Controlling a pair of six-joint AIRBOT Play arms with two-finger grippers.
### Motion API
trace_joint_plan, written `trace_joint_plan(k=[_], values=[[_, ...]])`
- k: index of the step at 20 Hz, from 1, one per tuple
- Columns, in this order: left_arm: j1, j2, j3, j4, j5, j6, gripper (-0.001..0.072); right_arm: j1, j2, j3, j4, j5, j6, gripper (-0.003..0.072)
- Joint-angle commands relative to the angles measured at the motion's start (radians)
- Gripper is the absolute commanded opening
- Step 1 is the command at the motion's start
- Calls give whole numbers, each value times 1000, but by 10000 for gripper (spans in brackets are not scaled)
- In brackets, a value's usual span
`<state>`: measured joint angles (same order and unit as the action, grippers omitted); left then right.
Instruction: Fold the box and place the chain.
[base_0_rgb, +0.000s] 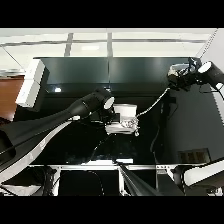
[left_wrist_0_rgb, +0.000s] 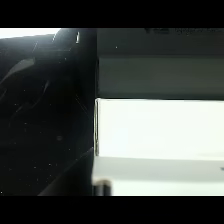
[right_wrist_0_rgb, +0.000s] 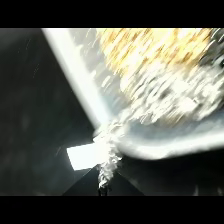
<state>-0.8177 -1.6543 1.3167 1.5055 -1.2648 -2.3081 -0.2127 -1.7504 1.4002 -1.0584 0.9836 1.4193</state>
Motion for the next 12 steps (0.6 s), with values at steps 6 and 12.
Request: trace_joint_plan(k=[6, 12], values=[[0, 0, 1, 0, 0, 0, 28, 2, 549, -188, 16, 167, -175, 26], [0, 0, 1, 1, 4, 0, 29, 2, 963, -219, 248, 128, -175, 26]])
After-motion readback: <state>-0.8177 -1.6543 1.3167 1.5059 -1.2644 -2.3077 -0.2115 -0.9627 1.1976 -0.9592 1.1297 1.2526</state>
